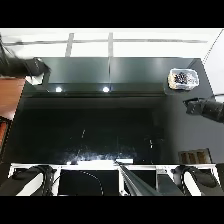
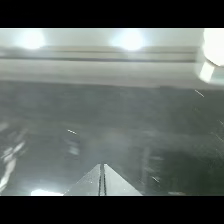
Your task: Fold the box and place the chain.
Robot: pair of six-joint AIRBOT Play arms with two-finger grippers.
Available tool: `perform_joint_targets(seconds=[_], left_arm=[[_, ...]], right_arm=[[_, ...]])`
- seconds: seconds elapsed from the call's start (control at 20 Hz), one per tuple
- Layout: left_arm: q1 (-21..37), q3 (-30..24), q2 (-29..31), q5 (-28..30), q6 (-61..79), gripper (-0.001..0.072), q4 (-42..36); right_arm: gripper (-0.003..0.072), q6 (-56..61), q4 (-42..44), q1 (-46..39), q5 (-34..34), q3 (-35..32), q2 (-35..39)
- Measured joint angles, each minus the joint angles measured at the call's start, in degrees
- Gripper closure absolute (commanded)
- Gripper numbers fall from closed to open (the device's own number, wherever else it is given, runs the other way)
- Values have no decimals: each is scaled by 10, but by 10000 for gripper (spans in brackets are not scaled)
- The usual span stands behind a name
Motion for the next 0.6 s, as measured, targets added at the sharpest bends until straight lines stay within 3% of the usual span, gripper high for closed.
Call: perform_joint_targets(seconds=[0.15, 0.25, 0.4, 0.6], left_arm=[[-47, -173, 122, 68, -7, 682, -2], [-61, -236, 175, 87, -8, 681, -2], [-70, -279, 218, 87, -10, 681, -3], [-74, -299, 236, 85, -12, 681, -5]], right_arm=[[650, 20, -37, 0, -19, -50, 25], [650, 27, -48, 0, -24, -65, 33], [650, 32, -57, 0, -27, -75, 38], [650, 34, -63, 0, -28, -80, 40]])
